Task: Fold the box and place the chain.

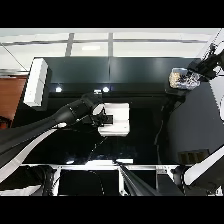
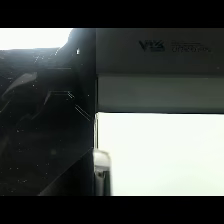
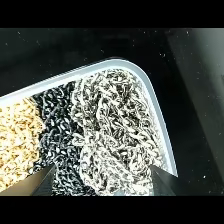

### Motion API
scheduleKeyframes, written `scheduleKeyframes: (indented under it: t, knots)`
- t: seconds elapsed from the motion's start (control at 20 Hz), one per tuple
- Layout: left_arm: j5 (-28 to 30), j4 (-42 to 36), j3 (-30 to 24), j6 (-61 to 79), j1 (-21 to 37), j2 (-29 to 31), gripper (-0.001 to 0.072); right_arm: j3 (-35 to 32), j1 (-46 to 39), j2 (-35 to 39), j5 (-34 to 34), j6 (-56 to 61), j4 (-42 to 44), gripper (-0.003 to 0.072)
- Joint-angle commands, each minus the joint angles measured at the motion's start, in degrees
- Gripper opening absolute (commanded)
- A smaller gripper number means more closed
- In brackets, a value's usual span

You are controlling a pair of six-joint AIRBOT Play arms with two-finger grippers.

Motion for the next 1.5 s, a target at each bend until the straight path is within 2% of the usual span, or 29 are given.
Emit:
scheduleKeyframes:
  t: [0.0, 0.25, 0.3, 0.35, 0.4, 0.45, 0.65, 0.7, 0.8, 1.05, 1.1, 1.2, 1.45]
  knots:
    - [0.1, 0.0, 0.0, 0.0, 0.0, 0.0, 0.0025, 0.2, 0.0, -1.0, -0.8, -1.2, -1.6, 0.0705]
    - [0.1, 0.0, 0.0, 0.0, 0.0, 0.0, 0.0025, 0.2, 0.1, -2.6, -3.2, -1.9, -1.1, 0.0705]
    - [0.1, 0.0, 0.0, 0.0, 0.0, 0.0, 0.0025, 0.2, 0.1, -2.8, -3.0, -2.3, -1.2, 0.0681]
    - [0.1, 0.0, 0.0, 0.0, 0.0, 0.0, 0.0025, 0.1, 0.1, -2.9, -2.5, -2.6, -1.2, 0.0578]
    - [0.1, 0.0, 0.0, 0.0, 0.0, 0.0, 0.0025, 0.2, 0.1, -3.1, -2.0, -2.7, -1.2, 0.0560]
    - [0.1, 0.0, 0.0, 0.0, 0.0, 0.0, 0.0025, 0.1, 0.1, -3.1, -1.9, -2.8, -1.2, 0.0471]
    - [0.0, 0.0, 0.0, 0.0, 0.0, 0.0, 0.0025, 0.2, 0.1, -3.1, 0.0, -3.3, -1.2, 0.0470]
    - [0.1, 0.0, 0.0, 0.0, 0.0, 0.0, 0.0025, 0.2, 0.1, -3.1, 1.4, -4.0, -1.2, 0.0298]
    - [0.1, 0.0, 0.0, 0.0, 0.0, 0.0, 0.0025, 0.6, 0.1, -3.1, 3.8, -7.1, -0.7, 0.0031]
    - [0.1, 0.0, 0.0, 0.0, 0.0, 0.0, 0.0025, 1.6, 0.1, 2.8, 5.0, -8.8, -1.1, 0.0016]
    - [0.1, 0.0, 0.0, 0.0, 0.0, 0.0, 0.0025, 1.6, 0.1, 5.2, 5.4, -10.8, 1.4, 0.0016]
    - [0.1, 0.0, 0.0, 0.0, 0.0, 0.0, 0.0025, 1.6, -0.9, 10.1, 4.3, -13.0, 11.8, 0.0016]
    - [0.5, 0.0, 0.0, 0.0, 0.0, 0.0, 0.0025, 1.6, -0.6, 21.3, 6.8, -14.7, 17.1, 0.0015]
